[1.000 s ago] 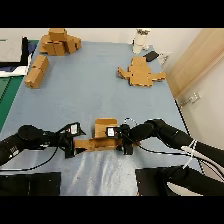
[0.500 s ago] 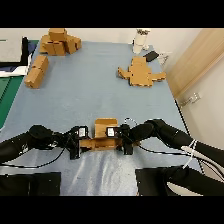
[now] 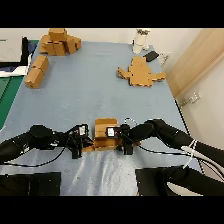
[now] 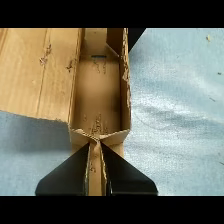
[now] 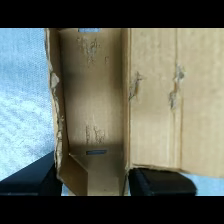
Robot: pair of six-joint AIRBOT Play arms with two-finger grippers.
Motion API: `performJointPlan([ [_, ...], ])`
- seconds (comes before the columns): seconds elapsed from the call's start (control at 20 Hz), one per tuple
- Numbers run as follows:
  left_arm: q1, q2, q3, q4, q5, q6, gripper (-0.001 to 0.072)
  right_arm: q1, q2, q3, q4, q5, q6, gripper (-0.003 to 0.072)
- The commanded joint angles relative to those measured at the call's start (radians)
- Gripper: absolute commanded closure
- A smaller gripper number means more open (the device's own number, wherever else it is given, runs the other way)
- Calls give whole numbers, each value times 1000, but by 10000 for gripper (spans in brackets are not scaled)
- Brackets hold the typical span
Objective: Fold the box.
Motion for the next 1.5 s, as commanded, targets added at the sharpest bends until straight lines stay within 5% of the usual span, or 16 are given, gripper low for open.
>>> performJointPlan([
  [0.0, 0, 0, 0, -27, 2, 23, 597, 0, 0, 0, 0, 0, 0, 197],
  [0.6, -50, -69, 37, -134, 5, 78, 589, 0, 0, 0, 0, 1, 0, 197],
  [0.7, -50, -69, 37, -134, 5, 78, 196, 0, 0, 0, 0, 0, 0, 197],
  [0.95, -50, -69, 37, -135, 5, 78, 182, 0, 0, 0, 0, 0, 0, 197],
  [1.0, -50, -69, 37, -134, 6, 77, 198, 0, 0, 0, 0, 0, 0, 197],
  [1.1, -48, -67, 37, -105, 39, 63, 697, 0, 0, 0, 0, 0, 0, 197],
  [1.45, 101, 132, 35, 292, 28, -487, 698, 0, 0, 0, 0, 0, 0, 197],
])
